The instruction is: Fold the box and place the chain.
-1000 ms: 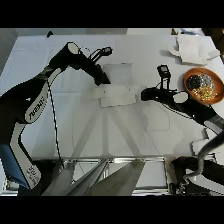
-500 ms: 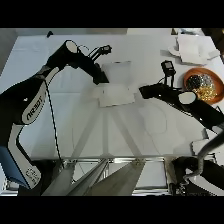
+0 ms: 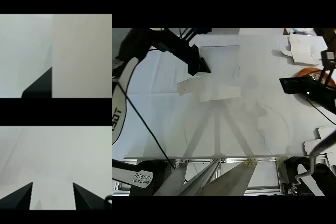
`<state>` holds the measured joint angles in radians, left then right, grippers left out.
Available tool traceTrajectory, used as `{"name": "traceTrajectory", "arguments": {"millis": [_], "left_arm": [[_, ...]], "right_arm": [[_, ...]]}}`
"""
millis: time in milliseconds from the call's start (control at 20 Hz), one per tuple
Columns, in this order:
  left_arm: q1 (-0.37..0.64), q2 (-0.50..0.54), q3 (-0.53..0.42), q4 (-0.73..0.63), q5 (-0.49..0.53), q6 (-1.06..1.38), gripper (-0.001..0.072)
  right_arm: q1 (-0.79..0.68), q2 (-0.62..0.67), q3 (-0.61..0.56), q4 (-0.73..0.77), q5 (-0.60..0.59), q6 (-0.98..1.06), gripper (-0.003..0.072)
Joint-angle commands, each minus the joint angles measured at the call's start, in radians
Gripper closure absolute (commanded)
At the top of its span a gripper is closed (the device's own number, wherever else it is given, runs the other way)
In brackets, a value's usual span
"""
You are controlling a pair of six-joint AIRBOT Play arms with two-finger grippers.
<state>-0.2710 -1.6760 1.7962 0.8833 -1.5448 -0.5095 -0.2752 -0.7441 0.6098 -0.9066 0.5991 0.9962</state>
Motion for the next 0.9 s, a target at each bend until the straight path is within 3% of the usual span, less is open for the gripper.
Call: {"name": "traceTrajectory", "arguments": {"millis": [0, 150, 300, 500, 850], "left_arm": [[0.001, 0.137, -0.093, -0.035, -0.056, -0.013, 0.0707], [0.001, 0.204, -0.248, -0.043, -0.048, 0.04, 0.0706], [0.0, 0.166, -0.359, -0.169, 0.027, 0.139, 0.0705], [-0.024, 0.05, -0.378, -0.19, 0.157, 0.259, 0.0705], [-0.088, -0.125, -0.378, -0.183, 0.285, 0.332, 0.0704]], "right_arm": [[-0.139, 0.062, 0.0, -0.088, 0.174, 0.08, 0.0147], [-0.194, 0.062, 0.0, -0.089, 0.214, 0.08, 0.0147], [-0.199, 0.062, 0.0, -0.088, 0.22, 0.08, 0.0147], [-0.199, 0.062, 0.0, -0.089, 0.223, 0.079, 0.0147], [-0.199, 0.06, 0.0, -0.089, 0.217, 0.079, 0.0155]]}}
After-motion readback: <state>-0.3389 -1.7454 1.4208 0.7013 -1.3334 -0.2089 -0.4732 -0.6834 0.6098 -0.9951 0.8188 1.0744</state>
